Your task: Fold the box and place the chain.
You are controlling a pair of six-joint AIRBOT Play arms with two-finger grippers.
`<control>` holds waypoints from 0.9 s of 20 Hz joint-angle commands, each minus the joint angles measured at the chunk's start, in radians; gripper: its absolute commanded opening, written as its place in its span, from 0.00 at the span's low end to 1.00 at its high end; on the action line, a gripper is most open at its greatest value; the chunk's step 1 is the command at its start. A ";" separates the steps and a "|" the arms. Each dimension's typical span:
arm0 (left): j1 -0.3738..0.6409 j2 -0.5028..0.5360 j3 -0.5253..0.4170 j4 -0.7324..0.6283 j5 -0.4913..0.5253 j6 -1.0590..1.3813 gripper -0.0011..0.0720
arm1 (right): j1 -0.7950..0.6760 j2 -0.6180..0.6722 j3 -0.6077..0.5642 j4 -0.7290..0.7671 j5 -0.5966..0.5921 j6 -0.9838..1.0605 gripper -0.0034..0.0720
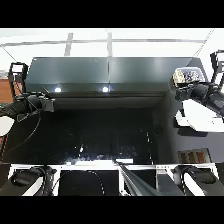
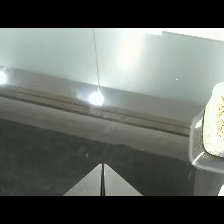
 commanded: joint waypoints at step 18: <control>-0.001 -0.111 -0.021 -0.118 -0.010 -0.060 0.99 | -0.479 -0.386 0.234 -0.512 0.019 0.498 0.99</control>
